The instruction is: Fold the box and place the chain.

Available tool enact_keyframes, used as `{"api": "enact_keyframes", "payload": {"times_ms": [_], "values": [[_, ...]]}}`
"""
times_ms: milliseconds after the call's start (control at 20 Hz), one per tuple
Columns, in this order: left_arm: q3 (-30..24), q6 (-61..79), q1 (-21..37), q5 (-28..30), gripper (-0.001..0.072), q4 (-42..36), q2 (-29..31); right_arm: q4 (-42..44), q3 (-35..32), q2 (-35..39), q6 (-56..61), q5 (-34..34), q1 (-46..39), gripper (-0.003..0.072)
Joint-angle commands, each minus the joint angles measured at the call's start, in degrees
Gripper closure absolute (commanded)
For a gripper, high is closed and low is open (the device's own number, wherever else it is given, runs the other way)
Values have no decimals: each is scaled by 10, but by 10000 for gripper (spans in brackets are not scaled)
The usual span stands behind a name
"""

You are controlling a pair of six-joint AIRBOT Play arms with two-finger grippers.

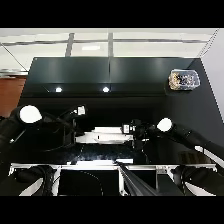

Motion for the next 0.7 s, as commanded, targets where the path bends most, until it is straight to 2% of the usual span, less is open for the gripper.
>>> {"api": "enact_keyframes", "payload": {"times_ms": [0, 150, 250, 300, 400, 500, 550, 650], "values": [[-26, -146, 2, -28, 682, -88, 26, 0, 0, 0, 0, 1, 1, 205], [-96, -76, -33, 105, 681, -330, 7, 0, 0, 0, 0, 1, 1, 205], [-115, 4, -57, 212, 681, -442, -13, 0, 0, 0, 0, 1, 1, 205], [-116, 30, -67, 271, 682, -471, -26, 0, 0, 0, 0, 1, 1, 206], [-116, 61, -90, 390, 681, -485, -64, 0, 0, 0, 0, 1, 1, 205], [-116, 81, -97, 457, 680, -470, -104, 0, 0, 0, 0, 1, 1, 206], [-115, 81, -97, 467, 680, -470, -117, 0, 0, 0, 0, 1, 1, 205], [-108, 81, -96, 431, 681, -453, -136, 0, 0, 0, 0, 1, 1, 206]]}}
